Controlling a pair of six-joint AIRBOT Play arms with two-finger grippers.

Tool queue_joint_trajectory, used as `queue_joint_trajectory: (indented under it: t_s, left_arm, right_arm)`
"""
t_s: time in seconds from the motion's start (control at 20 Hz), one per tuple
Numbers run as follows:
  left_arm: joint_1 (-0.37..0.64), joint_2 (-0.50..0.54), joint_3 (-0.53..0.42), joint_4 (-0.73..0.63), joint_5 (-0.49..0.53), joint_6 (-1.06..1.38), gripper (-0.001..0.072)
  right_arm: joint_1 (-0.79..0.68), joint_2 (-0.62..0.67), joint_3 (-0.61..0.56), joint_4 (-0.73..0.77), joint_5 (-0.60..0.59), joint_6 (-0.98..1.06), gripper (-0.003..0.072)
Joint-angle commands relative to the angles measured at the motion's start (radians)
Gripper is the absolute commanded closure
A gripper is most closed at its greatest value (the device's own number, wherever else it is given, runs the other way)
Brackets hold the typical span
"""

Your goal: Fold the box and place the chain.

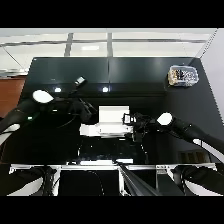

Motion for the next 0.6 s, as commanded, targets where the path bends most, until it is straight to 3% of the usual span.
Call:
queue_joint_trajectory:
  t_s: [0.0,0.1,0.25,0.3,0.35,0.4,0.45,0.55]
  left_arm:
    - [0.085,0.15,-0.019,0.083,-0.145,-0.026,0.0687]
    - [0.088,0.205,-0.094,0.08,-0.153,0.044,0.0686]
    - [0.063,0.189,-0.187,0.074,-0.152,0.224,0.0682]
    - [0.049,0.174,-0.199,0.077,-0.147,0.318,0.062]
    - [0.031,0.157,-0.206,0.076,-0.119,0.425,0.0331]
    - [0.01,0.142,-0.21,0.077,-0.071,0.493,0.012]
    - [-0.017,0.129,-0.212,0.077,-0.008,0.54,-0.0007]
    - [-0.081,0.104,-0.212,0.118,0.101,0.583,-0.0005]
  right_arm:
    - [0.001,0.0,0.0,0.0,0.0,0.0,0.0561]
    - [0.001,0.0,0.0,0.0,0.0,0.0,0.0561]
    - [0.001,0.0,0.0,0.0,0.0,0.0,0.0561]
    - [0.001,0.0,0.0,0.0,0.0,0.0,0.0561]
    - [0.001,0.0,0.0,0.0,0.0,0.0,0.0561]
    - [0.001,0.0,0.0,0.002,0.0,0.0,0.0562]
    - [0.001,0.0,0.0,0.001,0.0,0.0,0.0562]
    - [0.001,0.0,0.0,0.002,0.0,0.0,0.0561]
